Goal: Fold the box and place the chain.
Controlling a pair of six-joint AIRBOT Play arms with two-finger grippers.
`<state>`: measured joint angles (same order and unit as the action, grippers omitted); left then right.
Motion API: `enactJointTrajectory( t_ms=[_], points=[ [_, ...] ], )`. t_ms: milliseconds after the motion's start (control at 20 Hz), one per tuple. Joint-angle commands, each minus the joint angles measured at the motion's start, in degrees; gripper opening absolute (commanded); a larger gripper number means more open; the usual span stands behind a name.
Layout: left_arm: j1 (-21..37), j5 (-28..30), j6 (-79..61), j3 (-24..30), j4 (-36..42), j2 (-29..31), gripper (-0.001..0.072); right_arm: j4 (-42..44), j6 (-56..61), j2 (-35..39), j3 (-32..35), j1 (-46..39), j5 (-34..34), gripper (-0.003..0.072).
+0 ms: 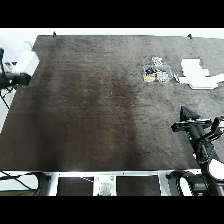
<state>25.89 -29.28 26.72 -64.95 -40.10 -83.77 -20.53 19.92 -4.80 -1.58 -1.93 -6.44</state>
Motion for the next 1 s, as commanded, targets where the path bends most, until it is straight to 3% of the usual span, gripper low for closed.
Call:
enactJointTrajectory(
  t_ms=[0, 250, 500, 950],
  points=[
    [4.4, 4.3, -4.7, 4.3, 2.2, -1.3, 0.0014, 0.0, 0.0, 0.0, 0.0, 0.0, 0.0, 0.0011],
    [5.6, 4.0, -12.5, 3.3, 7.6, -6.7, 0.0016, 0.0, 0.0, 0.0, 0.0, 0.0, 0.0, 0.0011],
    [5.6, 1.0, -12.2, -3.6, 7.8, -12.8, 0.0015, 0.0, 0.0, 0.0, 0.0, 0.0, 0.0, 0.0011],
    [5.6, 4.3, -11.8, -5.1, 7.6, -15.8, 0.0021, 0.0, 0.0, 0.0, 0.0, 0.0, 0.0, 0.0011]
  ],
)
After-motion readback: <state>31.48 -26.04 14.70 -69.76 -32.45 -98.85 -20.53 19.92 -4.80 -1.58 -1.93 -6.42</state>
